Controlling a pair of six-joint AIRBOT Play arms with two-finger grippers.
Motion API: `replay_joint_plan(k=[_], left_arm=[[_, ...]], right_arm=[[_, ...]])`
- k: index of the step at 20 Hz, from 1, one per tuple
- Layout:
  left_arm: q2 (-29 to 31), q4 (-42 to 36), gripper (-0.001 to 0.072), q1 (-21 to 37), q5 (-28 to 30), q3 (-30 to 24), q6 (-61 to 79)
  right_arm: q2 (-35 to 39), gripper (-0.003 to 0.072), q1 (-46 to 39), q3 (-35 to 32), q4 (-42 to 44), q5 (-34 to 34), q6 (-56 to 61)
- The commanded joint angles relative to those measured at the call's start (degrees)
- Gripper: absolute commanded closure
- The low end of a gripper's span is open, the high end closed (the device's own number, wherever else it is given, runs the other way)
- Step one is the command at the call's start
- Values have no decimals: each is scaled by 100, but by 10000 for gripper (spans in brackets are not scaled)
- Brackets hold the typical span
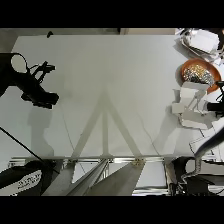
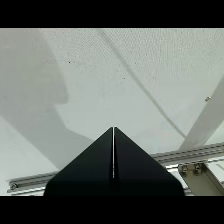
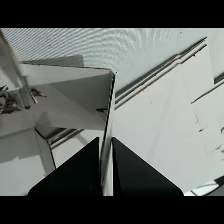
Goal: Fold the box and place the chain.
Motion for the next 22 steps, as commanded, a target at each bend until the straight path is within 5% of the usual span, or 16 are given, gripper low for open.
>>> replay_joint_plan(k=[1, 6, 10, 15, 19, 20, 22], left_arm=[[4, 2, 697, 7, 2, 0, 0], [4, 24, 697, 7, -85, 0, 461], [4, 4, 697, 7, -76, 0, 538], [4, 0, 697, 4, -81, 0, 538], [-2, -291, 699, 7, 424, -2, 835], [-2, -531, 686, 7, 514, -2, 1241], [-4, -1145, 468, 7, 608, -2, 2017]], right_arm=[[-44, 642, -9, 2, 238, -157, -70], [155, 674, 4, -2, 1161, -214, -621], [1145, 675, 374, -140, 2673, -573, -1784], [2371, 675, 1381, -1331, 4498, -1287, -2422], [2546, 674, 2787, -2225, 5021, -1827, -2389], [2544, 674, 3202, -2308, 5016, -2098, -2271], [2540, 674, 3912, -2323, 5023, -2496, -1996]])
